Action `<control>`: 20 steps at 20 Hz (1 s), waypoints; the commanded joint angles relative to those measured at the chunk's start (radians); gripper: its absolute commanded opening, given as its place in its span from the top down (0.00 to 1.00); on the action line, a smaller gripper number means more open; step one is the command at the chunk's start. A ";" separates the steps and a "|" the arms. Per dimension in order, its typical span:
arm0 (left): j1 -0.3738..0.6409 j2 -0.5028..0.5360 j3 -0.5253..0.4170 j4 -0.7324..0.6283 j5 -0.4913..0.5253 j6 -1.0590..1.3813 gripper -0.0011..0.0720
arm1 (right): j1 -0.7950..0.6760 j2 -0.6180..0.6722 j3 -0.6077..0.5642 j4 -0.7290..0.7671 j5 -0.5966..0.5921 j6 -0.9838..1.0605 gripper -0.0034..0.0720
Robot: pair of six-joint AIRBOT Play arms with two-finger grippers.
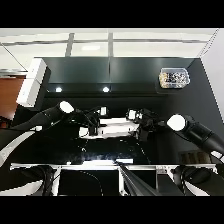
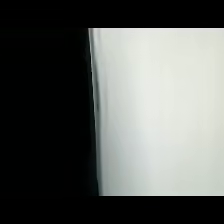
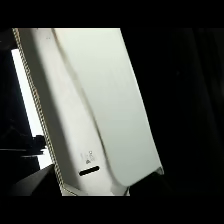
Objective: Fold the box and place the chain.
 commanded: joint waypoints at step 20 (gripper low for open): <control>-0.001 -0.001 0.001 0.000 0.000 0.000 0.95 | -0.014 -0.220 0.002 0.197 0.048 -0.412 0.01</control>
